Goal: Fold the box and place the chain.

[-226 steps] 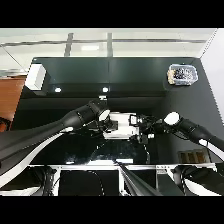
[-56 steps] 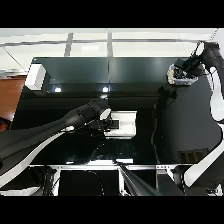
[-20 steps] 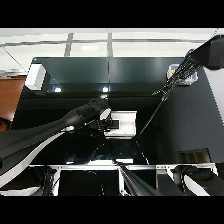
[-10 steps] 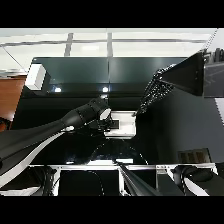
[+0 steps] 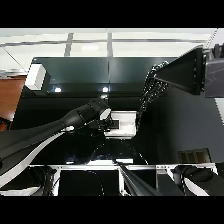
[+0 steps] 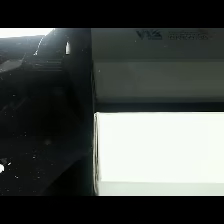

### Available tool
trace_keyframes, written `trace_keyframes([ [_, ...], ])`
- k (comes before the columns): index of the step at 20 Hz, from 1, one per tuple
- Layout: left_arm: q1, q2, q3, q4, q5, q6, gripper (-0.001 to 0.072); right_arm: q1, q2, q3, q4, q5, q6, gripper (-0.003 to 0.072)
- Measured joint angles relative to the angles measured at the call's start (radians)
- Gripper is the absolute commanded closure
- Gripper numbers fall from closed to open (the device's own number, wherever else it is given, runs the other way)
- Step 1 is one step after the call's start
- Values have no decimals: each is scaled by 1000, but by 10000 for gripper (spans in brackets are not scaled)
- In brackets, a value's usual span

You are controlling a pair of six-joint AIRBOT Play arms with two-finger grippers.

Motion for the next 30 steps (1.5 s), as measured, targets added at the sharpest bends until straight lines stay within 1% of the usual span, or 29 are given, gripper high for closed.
trace_keyframes([
  [6,0,0,0,0,0,0,685,3,-6,0,51,-91,5,673],
  [8,0,0,0,0,0,0,685,4,-15,-6,56,-95,7,673],
  [10,0,0,0,0,0,0,685,12,-22,-40,54,-81,7,673],
  [12,0,0,0,0,-1,0,685,27,-25,-104,45,-67,7,673],
  [15,0,0,0,0,-1,0,685,54,-27,-230,26,-61,3,673],
  [18,0,0,0,0,-2,0,685,66,-28,-356,5,-76,-7,673],
  [22,0,0,0,0,-3,0,685,71,-28,-479,-60,-96,-12,673],
  [25,0,0,0,0,-5,0,685,76,-28,-572,-78,-139,-11,672],
  [28,0,0,0,0,-3,0,684,97,-29,-666,-85,-227,0,672],
  [29,0,0,0,0,-2,0,685,105,-31,-696,-84,-269,2,638],
  [30,0,0,0,0,-2,0,684,113,-36,-721,-86,-299,7,408],
])
